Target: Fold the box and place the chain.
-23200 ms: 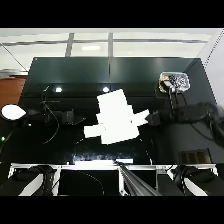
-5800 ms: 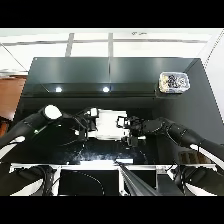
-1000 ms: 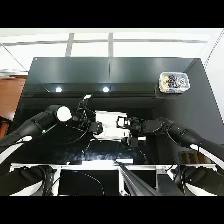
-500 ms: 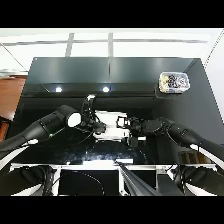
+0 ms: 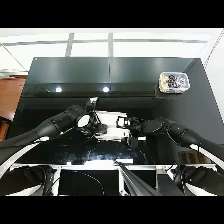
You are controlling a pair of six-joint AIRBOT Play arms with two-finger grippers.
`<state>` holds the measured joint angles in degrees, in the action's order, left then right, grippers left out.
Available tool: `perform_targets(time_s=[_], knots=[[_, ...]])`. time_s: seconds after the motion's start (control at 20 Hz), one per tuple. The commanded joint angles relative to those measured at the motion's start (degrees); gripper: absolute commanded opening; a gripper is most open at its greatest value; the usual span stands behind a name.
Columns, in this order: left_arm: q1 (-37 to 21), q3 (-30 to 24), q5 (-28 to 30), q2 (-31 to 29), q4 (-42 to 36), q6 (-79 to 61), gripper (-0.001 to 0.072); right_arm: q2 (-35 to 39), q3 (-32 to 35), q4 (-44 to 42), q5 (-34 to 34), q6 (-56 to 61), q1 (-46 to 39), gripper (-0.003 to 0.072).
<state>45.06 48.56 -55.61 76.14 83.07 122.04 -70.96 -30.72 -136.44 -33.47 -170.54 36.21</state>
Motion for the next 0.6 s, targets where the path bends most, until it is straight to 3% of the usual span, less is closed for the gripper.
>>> perform_targets(time_s=[0.0,0.55], knots=[[1.0,2.3,-0.7,2.1,1.1,1.0,0.0272,0.0,0.0,0.0,0.0,0.0,0.1,0.0536],[1.0,3.0,-3.9,4.0,0.9,2.1,0.0272,0.0,0.0,0.5,1.9,1.9,3.1,0.0535]])
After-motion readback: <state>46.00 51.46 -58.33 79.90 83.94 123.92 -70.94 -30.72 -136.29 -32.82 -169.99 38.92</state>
